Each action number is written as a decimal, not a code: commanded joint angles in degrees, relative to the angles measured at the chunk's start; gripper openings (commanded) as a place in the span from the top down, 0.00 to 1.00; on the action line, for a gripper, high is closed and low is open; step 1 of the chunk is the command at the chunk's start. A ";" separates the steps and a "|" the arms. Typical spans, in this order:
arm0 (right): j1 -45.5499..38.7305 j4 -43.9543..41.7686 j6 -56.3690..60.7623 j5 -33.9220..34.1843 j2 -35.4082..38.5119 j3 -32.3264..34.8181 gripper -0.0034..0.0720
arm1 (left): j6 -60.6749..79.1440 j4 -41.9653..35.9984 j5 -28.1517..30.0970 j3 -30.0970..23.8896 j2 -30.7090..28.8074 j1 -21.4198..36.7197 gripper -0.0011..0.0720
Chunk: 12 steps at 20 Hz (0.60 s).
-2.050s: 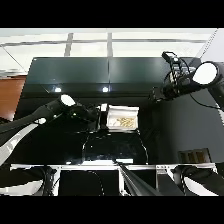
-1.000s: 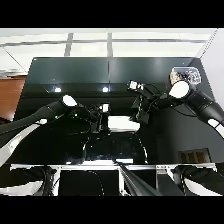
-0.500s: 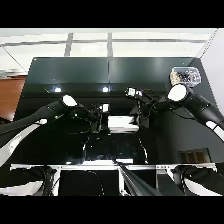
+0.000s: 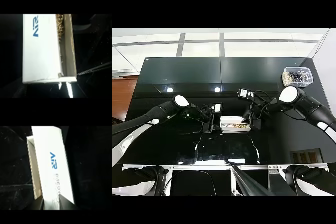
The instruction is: Fold the box and place the chain.
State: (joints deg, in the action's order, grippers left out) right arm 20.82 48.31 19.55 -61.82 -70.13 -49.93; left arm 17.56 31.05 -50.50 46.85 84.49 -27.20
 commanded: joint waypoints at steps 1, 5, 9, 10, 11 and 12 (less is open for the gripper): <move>0.37 1.81 0.39 -0.59 -0.09 0.24 0.70 | -0.02 0.00 0.00 0.04 0.02 -0.02 0.52; 2.16 3.02 0.37 0.55 -0.09 1.36 0.60 | -0.02 0.00 0.02 0.04 0.02 -0.02 0.52; 2.29 2.97 0.39 1.86 -0.09 1.60 0.45 | -0.02 0.00 0.02 0.04 0.02 -0.02 0.52; 2.29 2.95 0.44 1.64 -0.09 1.70 0.45 | -0.02 0.00 0.02 0.04 0.02 -0.02 0.52; 2.29 2.95 0.63 1.09 -0.09 1.86 0.45 | -0.02 0.02 0.02 0.04 0.02 -0.02 0.52; 2.29 2.93 1.31 0.37 -0.09 1.88 0.45 | -0.02 0.00 0.02 0.04 0.02 -0.02 0.52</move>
